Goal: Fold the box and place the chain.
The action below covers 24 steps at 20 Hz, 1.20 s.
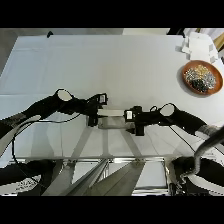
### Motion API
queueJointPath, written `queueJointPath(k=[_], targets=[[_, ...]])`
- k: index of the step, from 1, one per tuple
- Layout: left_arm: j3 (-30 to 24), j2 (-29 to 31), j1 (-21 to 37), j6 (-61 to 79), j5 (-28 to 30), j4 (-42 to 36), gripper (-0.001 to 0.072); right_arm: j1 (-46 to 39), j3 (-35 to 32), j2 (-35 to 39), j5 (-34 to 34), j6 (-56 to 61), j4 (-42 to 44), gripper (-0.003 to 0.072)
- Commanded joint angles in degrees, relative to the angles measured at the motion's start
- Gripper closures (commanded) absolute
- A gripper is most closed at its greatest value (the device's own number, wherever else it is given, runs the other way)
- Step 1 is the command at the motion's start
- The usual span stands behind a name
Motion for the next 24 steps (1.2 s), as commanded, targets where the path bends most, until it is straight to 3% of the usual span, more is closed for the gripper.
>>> queueJointPath(k=[1,2,4,9,14,18,24], targets=[[0.1,0.0,0.0,0.0,0.0,0.1,0.0700,-1.0,0.2,-0.3,0.5,-0.3,0.5,0.0100],[0.1,0.0,0.0,0.0,0.0,0.1,0.0700,-1.0,0.2,-0.3,0.5,-0.4,0.9,0.0098],[0.1,0.0,0.0,0.0,0.0,0.1,0.0700,-1.3,0.2,-0.8,0.6,-1.8,2.4,-0.0019],[0.1,0.0,0.0,0.0,0.0,0.1,0.0700,-1.4,0.2,-2.2,1.6,-4.6,5.6,-0.0012],[0.1,0.0,0.0,0.0,0.0,0.1,0.0700,-1.4,0.2,-3.0,1.6,-5.1,6.0,0.0059],[0.1,0.0,0.0,0.0,0.0,0.1,0.0700,-1.3,0.2,-4.3,1.6,-5.1,6.0,0.0223],[0.1,0.0,0.0,0.0,0.0,0.1,0.0700,-1.3,0.2,-4.3,1.6,-5.1,6.0,0.0355]])
